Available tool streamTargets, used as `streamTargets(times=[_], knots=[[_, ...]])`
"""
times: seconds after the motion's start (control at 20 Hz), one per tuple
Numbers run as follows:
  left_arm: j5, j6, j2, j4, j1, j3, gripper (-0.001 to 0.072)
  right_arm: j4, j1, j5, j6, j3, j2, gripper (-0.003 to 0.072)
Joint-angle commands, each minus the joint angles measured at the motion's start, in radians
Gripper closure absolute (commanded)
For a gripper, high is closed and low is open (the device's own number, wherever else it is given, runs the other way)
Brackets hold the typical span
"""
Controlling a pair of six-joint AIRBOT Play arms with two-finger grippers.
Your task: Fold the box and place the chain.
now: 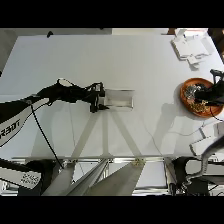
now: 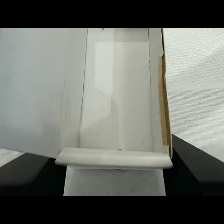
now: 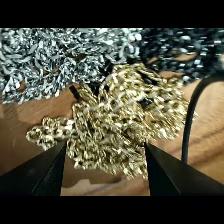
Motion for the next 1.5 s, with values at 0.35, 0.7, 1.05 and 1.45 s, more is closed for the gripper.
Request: streamTargets(times=[0.35, 0.7, 1.05, 1.45], knots=[[0.000, 0.000, 0.000, 0.000, 0.000, 0.000, 0.0368, 0.009, 0.002, -0.010, -0.002, -0.001, -0.008, 0.0675], [0.000, 0.000, 0.000, 0.000, 0.000, 0.000, 0.0368, 0.080, 0.002, -0.035, -0.124, -0.001, 0.228, 0.0676], [0.000, 0.000, 0.000, 0.000, 0.000, 0.000, 0.0368, 0.251, 0.101, 0.021, -0.184, -0.001, 0.377, 0.0676], [0.000, 0.000, 0.000, 0.000, 0.000, 0.000, 0.0368, 0.276, 0.452, 0.041, -0.173, -0.001, 0.386, 0.0676]])
